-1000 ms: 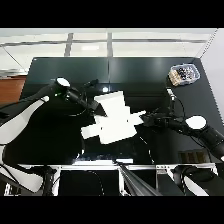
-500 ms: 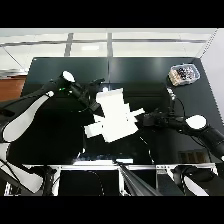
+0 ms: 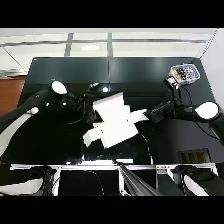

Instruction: Fold the box and place the chain.

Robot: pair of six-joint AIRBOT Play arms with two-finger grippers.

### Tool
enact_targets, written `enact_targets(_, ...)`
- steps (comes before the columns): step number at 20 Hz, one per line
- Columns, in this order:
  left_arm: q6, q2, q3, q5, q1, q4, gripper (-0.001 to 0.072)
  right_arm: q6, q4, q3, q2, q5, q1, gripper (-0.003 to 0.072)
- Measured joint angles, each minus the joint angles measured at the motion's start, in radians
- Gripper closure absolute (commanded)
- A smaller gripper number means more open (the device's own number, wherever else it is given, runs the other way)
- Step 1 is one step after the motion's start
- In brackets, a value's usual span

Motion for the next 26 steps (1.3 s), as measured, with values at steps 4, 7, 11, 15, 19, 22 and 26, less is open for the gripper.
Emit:
enact_targets(4,0.341,0.044,-0.061,0.12,-0.045,0.021,0.0679,-0.254,-0.023,-0.011,0.0,-0.021,0.049,0.0031)
enact_targets(7,0.448,0.031,-0.041,0.211,-0.078,0.097,0.0678,-0.465,-0.027,-0.038,-0.001,-0.027,0.089,0.0031)
enact_targets(11,0.491,-0.022,-0.007,0.268,-0.093,0.145,0.0678,-0.623,-0.029,-0.061,-0.02,-0.026,0.138,0.0026)
enact_targets(15,0.504,-0.044,0.004,0.284,-0.098,0.158,0.0678,-0.678,-0.026,-0.068,-0.06,-0.016,0.211,-0.0027)
enact_targets(19,0.509,-0.051,0.006,0.286,-0.099,0.163,0.0678,-0.744,-0.023,-0.07,-0.105,-0.01,0.285,-0.0026)
enact_targets(22,0.509,-0.053,0.006,0.288,-0.099,0.165,0.0678,-0.79,-0.023,-0.07,-0.145,-0.009,0.334,-0.0025)
enact_targets(26,0.509,-0.053,0.006,0.289,-0.099,0.167,0.0678,-0.824,-0.014,-0.07,-0.18,-0.053,0.397,-0.0024)
